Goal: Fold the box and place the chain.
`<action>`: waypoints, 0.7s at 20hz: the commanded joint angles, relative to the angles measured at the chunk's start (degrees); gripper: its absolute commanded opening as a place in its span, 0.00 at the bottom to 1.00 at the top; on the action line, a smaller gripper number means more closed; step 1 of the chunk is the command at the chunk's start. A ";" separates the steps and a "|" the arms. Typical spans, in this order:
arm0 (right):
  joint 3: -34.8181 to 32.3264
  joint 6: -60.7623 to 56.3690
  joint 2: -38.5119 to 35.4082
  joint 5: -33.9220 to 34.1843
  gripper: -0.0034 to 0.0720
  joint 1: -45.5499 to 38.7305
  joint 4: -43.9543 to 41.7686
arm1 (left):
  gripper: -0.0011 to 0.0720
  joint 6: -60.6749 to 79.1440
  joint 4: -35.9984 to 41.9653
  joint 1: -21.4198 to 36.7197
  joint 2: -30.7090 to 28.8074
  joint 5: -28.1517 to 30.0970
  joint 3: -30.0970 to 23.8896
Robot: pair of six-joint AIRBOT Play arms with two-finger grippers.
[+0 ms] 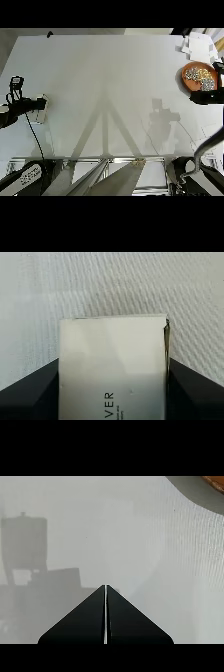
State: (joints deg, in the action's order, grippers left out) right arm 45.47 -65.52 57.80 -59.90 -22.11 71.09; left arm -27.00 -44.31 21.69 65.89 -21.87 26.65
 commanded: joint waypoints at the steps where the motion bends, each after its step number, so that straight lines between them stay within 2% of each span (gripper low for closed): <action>1: 0.00 -0.02 0.02 -0.72 0.06 0.02 -0.02 | 0.61 -0.02 0.11 0.02 -0.50 -0.70 0.02; 2: 0.00 -0.02 0.02 -0.96 0.06 0.02 -0.02 | 0.83 -0.07 0.13 0.04 -1.33 -0.66 0.02; 3: -0.02 -0.02 0.02 -1.16 0.06 0.02 -0.02 | 0.96 -0.07 0.09 0.15 -2.47 -0.66 0.02; 7: -0.02 -0.02 0.02 -1.90 0.06 0.02 0.02 | 0.96 -0.83 -4.55 0.20 -9.64 -1.97 0.02; 9: -0.02 -0.02 0.02 -2.38 0.06 0.02 0.02 | 0.96 -5.70 -8.37 0.20 -12.79 -3.06 0.02; 14: 0.00 -0.02 0.02 -3.06 0.06 0.02 -0.02 | 0.96 -15.23 -20.41 0.20 -16.92 -12.81 0.02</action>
